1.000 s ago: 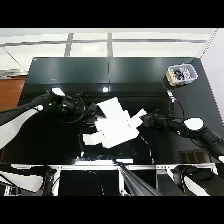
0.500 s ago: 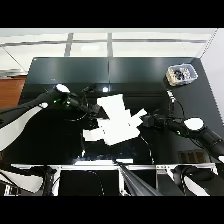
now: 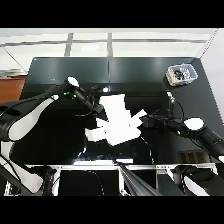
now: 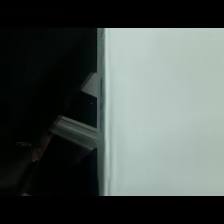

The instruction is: Fold the box and place the chain.

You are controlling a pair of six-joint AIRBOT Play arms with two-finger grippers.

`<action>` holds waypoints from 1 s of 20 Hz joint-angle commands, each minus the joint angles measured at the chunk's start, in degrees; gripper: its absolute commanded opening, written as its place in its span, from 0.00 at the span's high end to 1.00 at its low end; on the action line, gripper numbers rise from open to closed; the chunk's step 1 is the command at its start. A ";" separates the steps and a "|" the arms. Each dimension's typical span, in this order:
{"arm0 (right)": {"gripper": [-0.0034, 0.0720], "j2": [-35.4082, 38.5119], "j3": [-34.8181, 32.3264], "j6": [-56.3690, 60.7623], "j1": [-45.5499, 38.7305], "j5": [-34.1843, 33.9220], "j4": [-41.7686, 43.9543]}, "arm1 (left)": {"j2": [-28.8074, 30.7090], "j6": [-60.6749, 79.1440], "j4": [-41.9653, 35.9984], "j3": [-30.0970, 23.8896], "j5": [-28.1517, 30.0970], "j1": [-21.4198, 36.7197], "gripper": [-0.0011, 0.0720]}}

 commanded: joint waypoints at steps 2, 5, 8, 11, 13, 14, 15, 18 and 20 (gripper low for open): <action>0.01 0.31 3.30 0.44 -1.31 5.64 -11.17 | 1.68 0.79 1.18 1.68 -2.36 0.74 0.96; 0.01 0.74 13.44 7.10 -7.56 18.34 -31.47 | 9.57 1.25 8.04 0.85 2.14 0.31 0.96; 0.01 0.74 19.93 7.13 -12.33 20.00 -42.80 | 21.99 14.82 6.19 -8.07 18.58 -1.57 0.96; 0.01 0.74 20.41 7.15 -13.00 16.06 -46.88 | 27.19 30.56 3.65 -17.25 31.98 -3.56 0.96; 0.01 0.72 20.39 6.84 -13.00 14.60 -39.67 | 25.35 40.92 3.63 -17.97 32.00 -4.66 0.96; 0.01 0.61 20.39 4.28 -12.70 15.32 -35.85 | 24.33 46.56 3.63 -17.97 33.09 -5.60 0.96; 0.01 0.50 20.37 -0.55 -11.93 16.52 -33.62 | 23.45 52.09 3.23 -17.94 35.65 -6.71 0.96; 0.01 0.44 18.82 -14.27 -7.93 18.97 -32.57 | 18.88 56.15 6.45 -15.26 36.46 -9.22 0.96; 0.01 0.39 16.46 -23.21 -5.33 18.69 -32.52 | 15.69 56.08 9.73 -13.09 34.40 -9.64 0.96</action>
